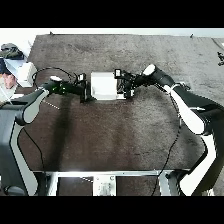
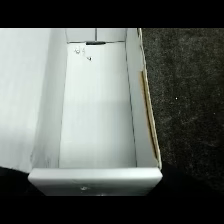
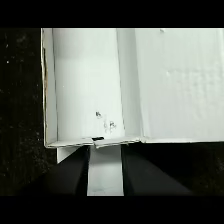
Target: Fold the box and place the chain.
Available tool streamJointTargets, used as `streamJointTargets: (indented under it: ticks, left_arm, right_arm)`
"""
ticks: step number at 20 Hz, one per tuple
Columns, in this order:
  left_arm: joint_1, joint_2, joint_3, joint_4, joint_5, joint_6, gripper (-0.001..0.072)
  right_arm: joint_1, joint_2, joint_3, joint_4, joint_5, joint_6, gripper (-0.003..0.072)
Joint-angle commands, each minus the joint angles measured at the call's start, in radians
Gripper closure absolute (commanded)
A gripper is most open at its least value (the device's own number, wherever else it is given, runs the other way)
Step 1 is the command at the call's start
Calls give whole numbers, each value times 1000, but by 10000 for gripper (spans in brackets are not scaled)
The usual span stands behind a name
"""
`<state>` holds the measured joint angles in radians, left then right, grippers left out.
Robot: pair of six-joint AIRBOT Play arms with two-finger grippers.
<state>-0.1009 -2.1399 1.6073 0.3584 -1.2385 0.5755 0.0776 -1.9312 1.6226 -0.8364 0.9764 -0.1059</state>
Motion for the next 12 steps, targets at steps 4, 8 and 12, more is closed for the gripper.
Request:
streamJointTargets:
  ticks: [4, 8, 12]
  left_arm:
    - [0, 1, 0, 0, 0, 0, 505]
    - [0, 1, 0, 0, 0, 0, 505]
    - [0, 1, 0, 0, 0, 0, 505]
  right_arm:
    - [7, -28, 0, 83, 10, -34, 510]
    - [16, -29, 0, 85, 10, -51, 509]
    - [27, -29, 0, 80, -18, -64, 377]
